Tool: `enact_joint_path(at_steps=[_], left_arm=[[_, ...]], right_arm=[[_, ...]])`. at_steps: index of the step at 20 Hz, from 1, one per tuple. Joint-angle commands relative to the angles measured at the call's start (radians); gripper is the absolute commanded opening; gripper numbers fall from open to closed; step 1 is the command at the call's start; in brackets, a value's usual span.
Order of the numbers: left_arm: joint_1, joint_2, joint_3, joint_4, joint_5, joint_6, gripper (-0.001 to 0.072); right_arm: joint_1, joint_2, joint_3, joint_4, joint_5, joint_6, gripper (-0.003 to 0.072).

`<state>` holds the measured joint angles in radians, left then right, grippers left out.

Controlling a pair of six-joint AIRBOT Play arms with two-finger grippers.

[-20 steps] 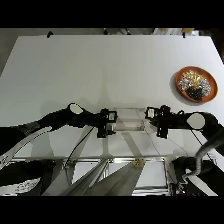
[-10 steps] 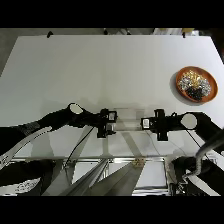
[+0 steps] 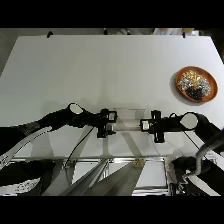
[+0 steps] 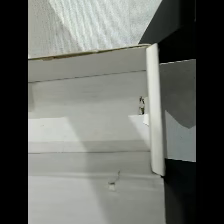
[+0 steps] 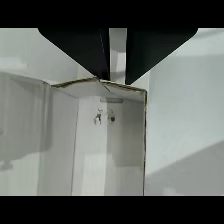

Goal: Fold the box and place the chain.

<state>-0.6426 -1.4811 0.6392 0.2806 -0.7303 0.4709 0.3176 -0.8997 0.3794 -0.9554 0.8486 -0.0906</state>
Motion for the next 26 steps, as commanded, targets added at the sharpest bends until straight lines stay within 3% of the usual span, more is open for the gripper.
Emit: enact_joint_path(at_steps=[1, 8, 10, 15, 17, 19, 24, 25, 26], left_arm=[[0.000, 0.001, 0.000, 0.000, 0.000, 0.000, 0.0334], [0.000, 0.001, 0.000, 0.000, 0.000, 0.000, 0.0334], [0.000, 0.001, 0.000, 0.000, 0.000, 0.000, 0.0334], [0.000, 0.001, 0.000, 0.000, 0.000, 0.000, 0.0334], [0.000, 0.001, 0.000, 0.000, 0.000, 0.000, 0.0334], [0.000, 0.001, 0.000, 0.000, 0.000, 0.000, 0.0334], [0.000, 0.001, 0.000, 0.000, 0.000, 0.000, 0.0334], [0.000, 0.001, 0.000, 0.000, 0.000, 0.000, 0.0334], [0.000, 0.001, 0.000, 0.000, 0.000, 0.000, 0.0334]], right_arm=[[0.001, -0.003, -0.008, 0.102, 0.000, -0.051, 0.0094], [0.001, -0.013, -0.039, 0.223, -0.058, -0.103, 0.0124], [0.001, -0.013, -0.061, 0.269, -0.091, -0.135, 0.0197], [0.001, -0.013, -0.085, 0.340, -0.095, -0.233, 0.0208], [0.001, -0.013, -0.085, 0.340, -0.097, -0.233, 0.0367], [0.001, -0.013, -0.085, 0.340, -0.097, -0.232, 0.0378], [0.001, -0.012, -0.085, 0.315, -0.079, -0.135, 0.0370], [0.000, -0.008, -0.085, 0.285, -0.079, -0.073, 0.0304], [-0.010, 0.003, -0.084, 0.251, -0.072, 0.002, 0.0188]])
